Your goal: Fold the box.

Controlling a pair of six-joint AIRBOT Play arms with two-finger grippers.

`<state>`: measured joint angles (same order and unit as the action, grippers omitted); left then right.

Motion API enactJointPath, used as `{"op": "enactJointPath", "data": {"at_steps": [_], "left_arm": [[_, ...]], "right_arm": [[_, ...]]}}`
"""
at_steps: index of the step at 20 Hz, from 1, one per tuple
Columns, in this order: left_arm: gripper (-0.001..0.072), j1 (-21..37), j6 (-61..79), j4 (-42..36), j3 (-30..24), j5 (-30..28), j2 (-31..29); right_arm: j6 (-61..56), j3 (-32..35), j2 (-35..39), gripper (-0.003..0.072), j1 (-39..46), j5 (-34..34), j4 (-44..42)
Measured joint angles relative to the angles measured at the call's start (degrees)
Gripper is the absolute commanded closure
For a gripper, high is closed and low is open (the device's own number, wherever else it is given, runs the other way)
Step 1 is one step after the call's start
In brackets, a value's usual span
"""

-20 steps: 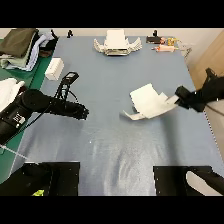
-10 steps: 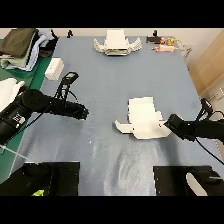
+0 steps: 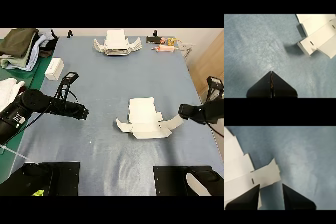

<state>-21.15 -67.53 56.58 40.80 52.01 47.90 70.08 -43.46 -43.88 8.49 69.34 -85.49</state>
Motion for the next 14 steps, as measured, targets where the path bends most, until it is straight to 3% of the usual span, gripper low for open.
{"op": "enactJointPath", "data": {"at_steps": [4,8,14], "left_arm": [[0.0695,0.0,0.0,0.0,0.0,0.02,0.0],[0.0695,0.0,0.0,0.02,0.0,-0.92,0.0],[0.0695,0.0,0.0,0.02,0.02,-1.53,0.0]], "right_arm": [[6.32,-9.81,-13.18,0.0257,0.44,5.38,2.71],[12.22,-14.97,-23.96,0.026,0.55,9.2,0.85],[16.02,-16.85,-30.58,0.026,2.71,13.27,-1.9]]}}
